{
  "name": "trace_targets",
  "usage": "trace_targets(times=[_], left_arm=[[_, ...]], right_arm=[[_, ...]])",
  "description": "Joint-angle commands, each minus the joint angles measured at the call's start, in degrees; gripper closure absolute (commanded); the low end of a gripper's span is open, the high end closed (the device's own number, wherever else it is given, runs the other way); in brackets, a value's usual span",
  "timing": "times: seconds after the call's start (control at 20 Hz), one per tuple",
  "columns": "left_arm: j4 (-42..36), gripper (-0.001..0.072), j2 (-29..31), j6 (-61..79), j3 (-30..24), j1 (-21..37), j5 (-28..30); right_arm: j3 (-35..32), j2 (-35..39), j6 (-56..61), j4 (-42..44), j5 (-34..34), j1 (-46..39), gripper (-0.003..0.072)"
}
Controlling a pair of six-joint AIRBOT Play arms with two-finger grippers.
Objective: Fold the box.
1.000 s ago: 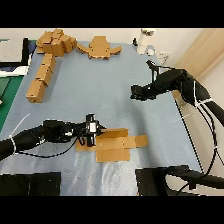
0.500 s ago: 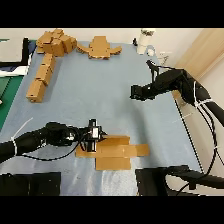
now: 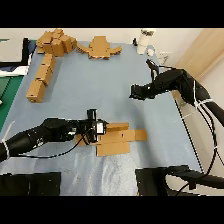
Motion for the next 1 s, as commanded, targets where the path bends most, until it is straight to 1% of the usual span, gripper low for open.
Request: trace_targets(times=[0.0, 0.15, 0.45, 0.6, 0.95], left_arm=[[-1.53, 0.0699, -0.11, 2.58, 1.07, -0.28, 2.12], [-3.58, 0.07, -1.81, 2.64, 0.15, -0.42, -0.11], [-5.38, 0.0701, -2.21, 2.71, -3.3, -1.03, -0.48], [-7.91, 0.0701, -2.21, 4.9, -4.9, -1.18, -0.94], [-9.51, 0.07, -2.21, 5.57, -5.18, -1.4, -1.07]], right_arm=[[0.04, 0.04, -0.63, 0.22, 0.57, 0.33, 0.0683], [0.04, 0.04, -1.57, 0.2, 1.33, 1.62, 0.0683], [0.04, 0.04, -1.64, 0.24, 1.68, 2.01, 0.0684], [0.04, 0.04, -1.64, 0.24, 1.95, 2.01, 0.0683], [0.04, 0.04, -1.64, 0.66, 2.25, 2.01, 0.0684]])
